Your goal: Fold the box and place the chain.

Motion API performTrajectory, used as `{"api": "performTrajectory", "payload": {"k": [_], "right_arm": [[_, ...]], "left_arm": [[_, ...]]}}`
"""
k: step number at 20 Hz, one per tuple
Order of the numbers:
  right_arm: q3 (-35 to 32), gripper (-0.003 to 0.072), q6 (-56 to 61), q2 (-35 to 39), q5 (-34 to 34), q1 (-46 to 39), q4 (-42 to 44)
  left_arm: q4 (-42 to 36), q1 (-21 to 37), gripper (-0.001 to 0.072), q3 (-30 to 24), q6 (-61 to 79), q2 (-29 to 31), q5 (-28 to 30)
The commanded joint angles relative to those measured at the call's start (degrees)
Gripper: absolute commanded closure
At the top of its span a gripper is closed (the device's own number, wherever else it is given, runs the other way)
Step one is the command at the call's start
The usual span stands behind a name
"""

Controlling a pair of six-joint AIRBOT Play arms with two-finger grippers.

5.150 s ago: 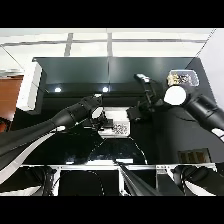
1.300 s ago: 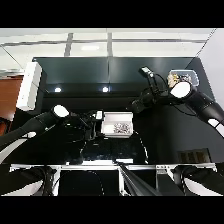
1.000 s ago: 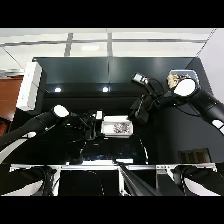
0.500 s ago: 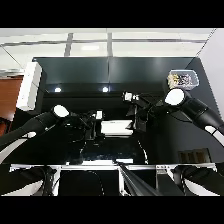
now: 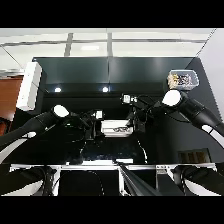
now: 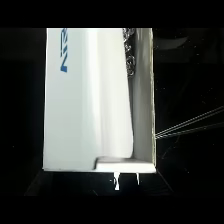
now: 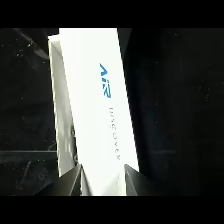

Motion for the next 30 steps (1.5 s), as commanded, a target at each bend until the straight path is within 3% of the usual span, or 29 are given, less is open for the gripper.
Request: {"api": "performTrajectory", "payload": {"k": [1, 30], "right_arm": [[-0.04, 0.0385, 0.66, -0.04, 1.05, 0.02, 0.00], [-2.89, 0.0375, 1.53, -0.07, 4.02, 0.02, -1.68]], "left_arm": [[0.00, -0.04, 0.0311, 0.02, 0.04, -0.04, -0.17], [0.00, -0.04, 0.0311, 0.02, 0.04, -0.04, -0.17]]}}
